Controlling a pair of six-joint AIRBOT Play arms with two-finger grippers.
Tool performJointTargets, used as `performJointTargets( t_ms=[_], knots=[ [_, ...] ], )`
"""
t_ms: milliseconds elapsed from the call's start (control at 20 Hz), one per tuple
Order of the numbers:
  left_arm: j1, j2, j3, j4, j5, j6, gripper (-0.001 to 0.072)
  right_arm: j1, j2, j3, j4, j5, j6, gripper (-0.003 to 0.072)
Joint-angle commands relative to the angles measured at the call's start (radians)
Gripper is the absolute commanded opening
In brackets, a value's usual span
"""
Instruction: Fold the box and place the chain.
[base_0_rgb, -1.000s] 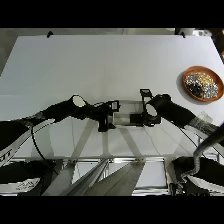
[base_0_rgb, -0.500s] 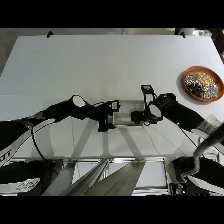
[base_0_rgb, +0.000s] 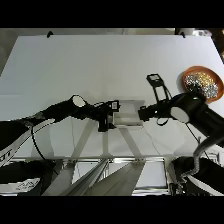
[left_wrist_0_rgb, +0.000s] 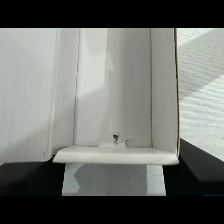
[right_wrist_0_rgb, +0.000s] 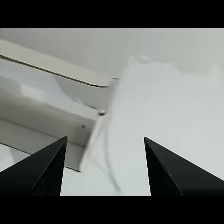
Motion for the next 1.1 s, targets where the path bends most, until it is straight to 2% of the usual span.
performJointTargets(
  t_ms=[0, 200, 400, 500, 700, 900, 1050],
  knots=[
    [0.000, 0.000, 0.000, 0.000, 0.000, 0.000, 0.0396, -0.164, 0.091, 0.001, -0.019, 0.034, -0.134, 0.0546],
    [0.000, 0.000, 0.000, 0.000, 0.000, 0.000, 0.0396, -0.524, 0.008, 0.020, -0.021, 0.005, -0.369, 0.0546],
    [0.000, 0.000, 0.000, 0.000, 0.000, 0.000, 0.0396, -0.769, -0.177, 0.119, -0.019, -0.136, -0.386, 0.0544],
    [0.000, 0.000, 0.000, 0.000, 0.000, 0.000, 0.0396, -0.846, -0.294, 0.206, -0.021, -0.151, -0.387, 0.0543],
    [0.000, 0.000, 0.000, 0.000, 0.000, 0.000, 0.0396, -0.971, -0.498, 0.359, -0.016, -0.097, -0.347, 0.0543],
    [0.000, 0.000, 0.000, 0.000, 0.000, 0.000, 0.0396, -1.046, -0.559, 0.410, -0.011, -0.124, -0.299, 0.0537],
    [0.000, 0.000, 0.000, 0.000, 0.000, 0.000, 0.0396, -1.062, -0.573, 0.410, 0.068, -0.149, -0.311, 0.0536]
  ],
)
